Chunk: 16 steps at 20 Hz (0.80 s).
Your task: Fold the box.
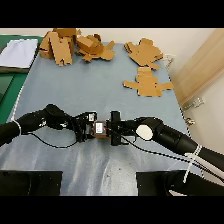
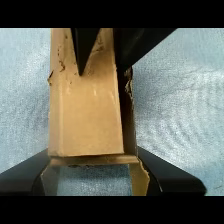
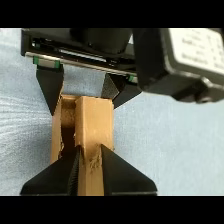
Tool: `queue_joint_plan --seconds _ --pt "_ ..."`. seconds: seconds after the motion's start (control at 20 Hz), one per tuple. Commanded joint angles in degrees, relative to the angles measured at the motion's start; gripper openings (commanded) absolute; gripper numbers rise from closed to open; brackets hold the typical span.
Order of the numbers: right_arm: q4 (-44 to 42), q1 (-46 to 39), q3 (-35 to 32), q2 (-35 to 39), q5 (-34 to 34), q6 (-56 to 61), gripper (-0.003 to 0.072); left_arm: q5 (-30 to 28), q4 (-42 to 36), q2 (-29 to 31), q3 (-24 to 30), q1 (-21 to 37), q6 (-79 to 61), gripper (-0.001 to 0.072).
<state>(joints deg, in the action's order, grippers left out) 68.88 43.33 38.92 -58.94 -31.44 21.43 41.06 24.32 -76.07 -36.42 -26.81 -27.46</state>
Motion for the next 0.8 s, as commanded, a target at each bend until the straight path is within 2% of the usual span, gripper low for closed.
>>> queue_joint_plan --seconds 0.0,0.25,0.75 --pt "-0.1 0.0 0.0 0.0 -1.3 0.1 0.0193 0.0 0.0 0.0 0.0 0.0 0.1 0.0406" --pt "-1.4 0.0 -0.1 0.0 -5.0 1.2 0.0193 0.0 0.0 0.0 0.0 0.0 0.1 0.0406" --pt "-3.3 0.3 0.1 -1.7 -6.1 2.3 0.0193 0.0 0.0 0.0 0.0 0.0 0.1 0.0407"
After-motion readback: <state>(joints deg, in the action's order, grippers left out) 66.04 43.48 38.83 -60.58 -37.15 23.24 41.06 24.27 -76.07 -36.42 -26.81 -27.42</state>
